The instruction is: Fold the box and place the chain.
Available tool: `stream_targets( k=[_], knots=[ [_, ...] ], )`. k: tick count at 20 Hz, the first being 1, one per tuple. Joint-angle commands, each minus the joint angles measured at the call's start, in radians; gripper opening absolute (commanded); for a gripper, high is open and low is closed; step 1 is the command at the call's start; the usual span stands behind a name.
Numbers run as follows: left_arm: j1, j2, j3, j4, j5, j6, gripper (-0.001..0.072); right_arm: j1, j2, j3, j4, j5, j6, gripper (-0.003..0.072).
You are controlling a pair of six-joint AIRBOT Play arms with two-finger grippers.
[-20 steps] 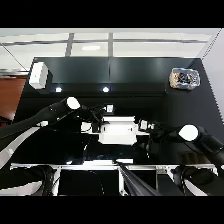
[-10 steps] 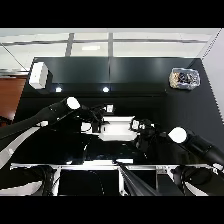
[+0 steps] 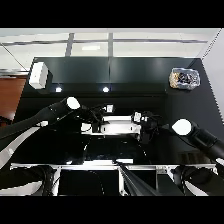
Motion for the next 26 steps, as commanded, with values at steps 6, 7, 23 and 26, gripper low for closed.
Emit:
stream_targets(
  k=[6,7,23,26],
  knots=[
    [0.0,0.0,0.001,0.0,-0.004,0.002,0.0029,-0.05,-0.002,0.008,0.008,0.003,-0.017,0.0709],
    [0.0,0.0,0.001,0.0,-0.004,0.002,0.003,-0.05,-0.006,0.008,0.01,0.008,-0.017,0.0709],
    [0.0,0.0,0.001,0.0,-0.003,0.002,0.003,0.018,-0.023,-0.073,-0.087,0.101,0.054,0.0709],
    [0.0,0.0,0.001,0.0,0.0,0.002,0.0029,0.064,-0.023,-0.083,0.009,-0.053,0.161,0.0709]
  ],
)
